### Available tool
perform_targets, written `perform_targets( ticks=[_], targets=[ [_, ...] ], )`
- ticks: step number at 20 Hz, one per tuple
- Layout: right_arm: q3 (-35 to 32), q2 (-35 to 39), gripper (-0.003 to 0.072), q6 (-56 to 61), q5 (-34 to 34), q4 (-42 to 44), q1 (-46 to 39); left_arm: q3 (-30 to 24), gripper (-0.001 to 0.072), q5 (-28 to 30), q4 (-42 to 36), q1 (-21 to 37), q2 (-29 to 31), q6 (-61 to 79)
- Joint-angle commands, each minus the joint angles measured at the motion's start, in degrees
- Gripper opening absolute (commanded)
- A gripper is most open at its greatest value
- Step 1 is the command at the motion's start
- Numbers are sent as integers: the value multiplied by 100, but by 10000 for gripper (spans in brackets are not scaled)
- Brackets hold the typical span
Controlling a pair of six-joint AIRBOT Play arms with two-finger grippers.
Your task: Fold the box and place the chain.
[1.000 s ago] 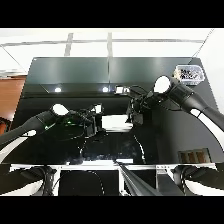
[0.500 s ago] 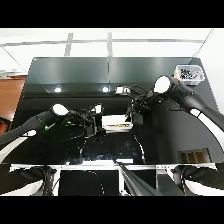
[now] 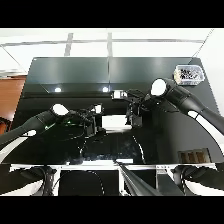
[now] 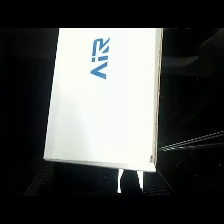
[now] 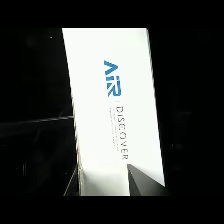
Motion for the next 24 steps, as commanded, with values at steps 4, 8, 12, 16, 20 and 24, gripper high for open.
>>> perform_targets(
  ticks=[4, 8, 12, 16, 20, 24],
  targets=[
    [2, 2, 378, -7, -24, -2, 37, -2, 290, -98, 0, -2, -2, -7],
    [4, 11, 378, -7, 31, 13, 79, -2, 290, -98, 0, -2, -2, -7],
    [4, 153, 377, -2, 83, -4, 79, -2, 290, -98, 0, -2, -2, -7],
    [2, 155, 378, 37, -15, 96, 83, -2, 290, -98, 0, -2, -2, -7],
    [2, 125, 377, 39, -48, 199, 83, -2, 290, -83, 0, -2, -2, -7],
    [-57, 20, 377, 39, -50, 256, 157, -2, 290, -85, 0, -2, -2, -7]
  ],
)
